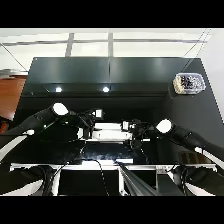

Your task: Fold the box and place the chain.

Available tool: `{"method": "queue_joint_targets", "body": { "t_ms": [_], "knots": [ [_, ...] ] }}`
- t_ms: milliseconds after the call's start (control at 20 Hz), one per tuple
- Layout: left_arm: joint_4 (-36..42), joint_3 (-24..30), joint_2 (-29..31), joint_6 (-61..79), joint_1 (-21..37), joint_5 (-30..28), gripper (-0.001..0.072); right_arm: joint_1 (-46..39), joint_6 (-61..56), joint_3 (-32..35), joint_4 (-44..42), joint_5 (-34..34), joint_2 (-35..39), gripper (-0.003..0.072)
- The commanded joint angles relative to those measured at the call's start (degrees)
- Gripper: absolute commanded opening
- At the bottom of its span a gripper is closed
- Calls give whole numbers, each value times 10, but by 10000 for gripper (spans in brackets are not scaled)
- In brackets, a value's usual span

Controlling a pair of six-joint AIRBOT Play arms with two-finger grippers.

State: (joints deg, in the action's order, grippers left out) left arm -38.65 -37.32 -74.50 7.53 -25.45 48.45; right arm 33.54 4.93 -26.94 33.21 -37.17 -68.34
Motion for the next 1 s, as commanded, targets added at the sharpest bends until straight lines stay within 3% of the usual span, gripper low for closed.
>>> {"method": "queue_joint_targets", "body": {
  "t_ms": [0, 50, 100, 300, 400, 650, 900, 950],
  "knots": [
    [-2, 0, 0, -5, 1, 2, 267, 0, 0, 0, -1, 0, 0, 294],
    [-2, 0, 1, -5, 1, 3, 442, 0, 0, 0, -2, 0, 0, 294],
    [-6, 0, 4, -9, 1, 2, 569, 0, 0, 0, -2, 0, 0, 294],
    [-78, 0, 39, -78, 5, 1, 577, 0, 0, 0, -1, 1, 0, 294],
    [-120, -1, 68, -139, 15, 0, 709, 0, 0, 0, -2, 1, 0, 293],
    [-193, 0, 151, -278, 57, 37, 703, 0, 0, 0, -2, 3, 0, 293],
    [-244, 0, 189, -469, 109, 168, 690, 0, 0, 0, -2, 4, 0, 293],
    [-243, 0, 189, -493, 120, 201, 628, 0, 0, 0, -2, 4, 0, 294]
  ]
}}
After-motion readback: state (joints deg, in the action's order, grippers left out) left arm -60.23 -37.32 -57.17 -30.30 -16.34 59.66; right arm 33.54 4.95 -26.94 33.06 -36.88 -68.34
